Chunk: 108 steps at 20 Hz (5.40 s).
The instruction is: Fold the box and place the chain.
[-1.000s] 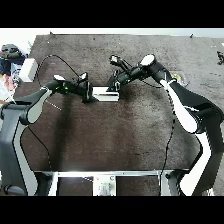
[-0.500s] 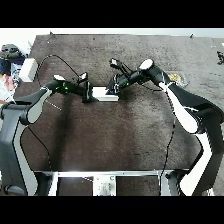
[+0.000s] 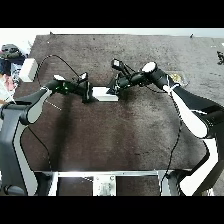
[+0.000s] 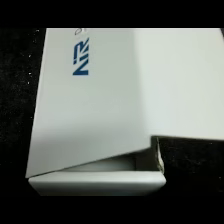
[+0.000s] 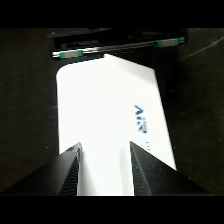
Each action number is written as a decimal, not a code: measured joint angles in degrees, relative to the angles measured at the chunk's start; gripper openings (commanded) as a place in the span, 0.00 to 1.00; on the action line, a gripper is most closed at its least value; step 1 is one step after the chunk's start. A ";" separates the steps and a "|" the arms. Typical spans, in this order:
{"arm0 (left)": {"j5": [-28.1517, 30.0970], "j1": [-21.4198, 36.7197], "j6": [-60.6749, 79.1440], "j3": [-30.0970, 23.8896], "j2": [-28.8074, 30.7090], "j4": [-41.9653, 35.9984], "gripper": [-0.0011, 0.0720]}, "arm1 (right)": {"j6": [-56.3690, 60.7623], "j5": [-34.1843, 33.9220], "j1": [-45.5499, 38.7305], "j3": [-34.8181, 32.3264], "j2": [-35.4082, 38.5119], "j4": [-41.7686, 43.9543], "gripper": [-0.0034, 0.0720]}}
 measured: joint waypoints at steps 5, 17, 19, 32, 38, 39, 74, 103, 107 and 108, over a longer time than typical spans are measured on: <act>0.00 0.00 0.00 0.00 0.00 -0.02 0.57 | -4.48 -2.97 0.00 -0.81 -0.20 1.18 0.72; 0.02 0.00 0.00 0.00 0.00 -0.02 0.57 | -5.42 -0.98 0.15 -0.98 1.36 2.97 0.51; 0.00 0.00 0.00 0.00 0.00 -0.04 0.57 | -4.96 -0.07 0.22 -1.64 1.86 3.39 0.51; -0.02 0.00 0.02 0.00 -0.02 -0.35 0.57 | -8.44 -3.45 0.81 -3.26 -0.79 4.92 0.65; -0.02 0.00 0.00 0.00 -0.02 -0.42 0.57 | -12.39 -8.22 1.49 -3.23 -0.98 3.08 0.65; -0.02 0.00 -0.04 0.00 -0.02 -0.42 0.57 | -12.74 -8.74 1.51 -3.15 -1.03 2.91 0.65; -0.28 -0.04 0.15 0.00 -0.04 -0.74 0.57 | -7.39 -4.83 1.44 -2.82 -1.88 -0.20 0.39; -0.02 -0.07 0.09 0.00 -0.04 -0.81 0.57 | 14.84 1.95 -3.80 -2.71 -5.22 2.80 0.06; -0.02 -0.07 0.09 0.00 -0.04 -0.81 0.57 | 18.53 1.16 -3.63 -2.84 -5.16 1.36 0.06; -0.02 -0.07 0.07 0.00 -0.04 -0.83 0.57 | 17.57 0.92 -3.61 -2.86 -4.76 0.79 0.06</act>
